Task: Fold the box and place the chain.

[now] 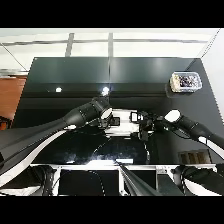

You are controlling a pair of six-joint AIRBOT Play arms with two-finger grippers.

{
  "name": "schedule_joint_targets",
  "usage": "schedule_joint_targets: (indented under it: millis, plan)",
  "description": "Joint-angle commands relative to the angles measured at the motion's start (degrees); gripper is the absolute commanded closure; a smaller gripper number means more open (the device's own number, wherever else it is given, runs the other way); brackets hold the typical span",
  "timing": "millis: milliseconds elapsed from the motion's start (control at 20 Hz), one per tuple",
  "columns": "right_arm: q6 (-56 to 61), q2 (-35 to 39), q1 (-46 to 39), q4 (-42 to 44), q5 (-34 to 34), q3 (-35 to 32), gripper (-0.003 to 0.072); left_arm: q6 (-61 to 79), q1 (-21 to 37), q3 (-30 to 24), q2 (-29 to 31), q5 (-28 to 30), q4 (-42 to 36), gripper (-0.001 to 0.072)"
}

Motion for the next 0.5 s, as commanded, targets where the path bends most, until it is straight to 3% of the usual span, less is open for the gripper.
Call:
schedule_joint_targets:
  millis: [0,250,450]
  plan:
    - [3.0,1.6,-0.1,-2.6,-1.2,0.3,0.0059,0.0,0.0,0.0,0.0,-0.6,0.2,0.0683]
    - [13.2,9.0,-0.1,-15.7,2.7,0.3,0.0068,0.0,0.0,0.0,0.0,-0.9,0.2,0.0682]
    - [14.3,10.3,0.0,-18.3,4.9,0.3,0.0069,0.0,0.0,0.0,0.0,-1.0,0.1,0.0682]
